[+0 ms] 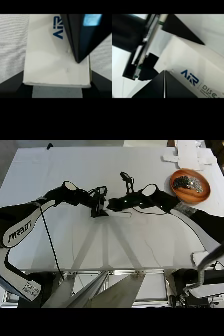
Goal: Fold the box and place the chain.
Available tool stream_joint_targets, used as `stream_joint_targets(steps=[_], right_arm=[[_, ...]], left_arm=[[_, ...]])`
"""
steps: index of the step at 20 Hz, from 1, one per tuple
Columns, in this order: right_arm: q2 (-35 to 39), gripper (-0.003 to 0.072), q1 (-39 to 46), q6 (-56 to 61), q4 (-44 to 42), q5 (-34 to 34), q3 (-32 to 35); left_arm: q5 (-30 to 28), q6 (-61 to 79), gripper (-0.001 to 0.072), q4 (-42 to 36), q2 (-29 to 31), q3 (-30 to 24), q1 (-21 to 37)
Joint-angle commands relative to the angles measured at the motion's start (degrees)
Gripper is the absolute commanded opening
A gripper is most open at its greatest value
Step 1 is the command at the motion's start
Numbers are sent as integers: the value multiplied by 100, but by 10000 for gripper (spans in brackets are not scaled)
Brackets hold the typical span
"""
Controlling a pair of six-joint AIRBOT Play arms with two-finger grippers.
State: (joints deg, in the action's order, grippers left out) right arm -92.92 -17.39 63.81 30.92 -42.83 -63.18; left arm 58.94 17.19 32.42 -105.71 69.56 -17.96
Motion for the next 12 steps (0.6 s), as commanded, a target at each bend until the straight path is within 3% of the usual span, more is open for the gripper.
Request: stream_joint_targets(steps=[1,5,9,12], right_arm=[[-94,11,-39,798,1086,96,-22],[68,11,-37,645,1126,2,-44],[935,11,-33,173,1143,227,-114],[1740,12,11,282,2024,527,-122]], left_arm=[[0,-11,275,0,2,4,0],[-2,-11,275,0,2,4,0],[0,-11,275,0,2,4,0],[0,-11,275,0,2,4,0]])
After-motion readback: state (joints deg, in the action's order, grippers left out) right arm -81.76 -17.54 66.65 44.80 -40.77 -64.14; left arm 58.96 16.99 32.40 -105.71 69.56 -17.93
